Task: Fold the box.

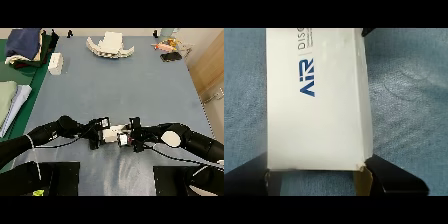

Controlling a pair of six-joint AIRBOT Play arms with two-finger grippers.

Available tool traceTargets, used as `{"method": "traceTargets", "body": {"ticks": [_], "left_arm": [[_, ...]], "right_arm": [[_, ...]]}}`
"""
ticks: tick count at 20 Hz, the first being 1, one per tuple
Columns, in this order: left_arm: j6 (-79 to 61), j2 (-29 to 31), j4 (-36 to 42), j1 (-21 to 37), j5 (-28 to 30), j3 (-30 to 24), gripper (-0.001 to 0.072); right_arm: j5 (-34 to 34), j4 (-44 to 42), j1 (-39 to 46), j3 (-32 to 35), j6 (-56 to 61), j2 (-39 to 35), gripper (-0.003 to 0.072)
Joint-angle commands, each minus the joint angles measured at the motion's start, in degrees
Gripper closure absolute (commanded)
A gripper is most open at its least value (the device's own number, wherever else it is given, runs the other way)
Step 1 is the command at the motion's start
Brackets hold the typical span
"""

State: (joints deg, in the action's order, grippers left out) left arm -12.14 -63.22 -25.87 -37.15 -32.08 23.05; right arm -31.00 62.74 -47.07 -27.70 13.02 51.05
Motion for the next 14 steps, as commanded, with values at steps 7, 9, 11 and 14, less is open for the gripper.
{"method": "traceTargets", "body": {"ticks": [7,9,11,14], "left_arm": [[0.11,-0.02,0.15,-0.02,0.13,0.0,0.0203],[0.11,-0.02,0.15,-0.02,0.11,0.0,0.0203],[0.11,-0.02,0.15,-0.02,0.11,0.0,0.0204],[0.11,0.0,0.15,-0.02,0.11,0.0,0.0204]], "right_arm": [[3.58,-0.46,-0.13,0.04,0.04,-4.59,0.0264],[4.81,0.04,-0.13,0.04,0.04,-4.57,0.0264],[5.18,0.07,-0.13,0.04,0.04,-4.57,0.0264],[6.84,1.27,-0.09,0.04,0.04,-4.57,0.0264]]}}
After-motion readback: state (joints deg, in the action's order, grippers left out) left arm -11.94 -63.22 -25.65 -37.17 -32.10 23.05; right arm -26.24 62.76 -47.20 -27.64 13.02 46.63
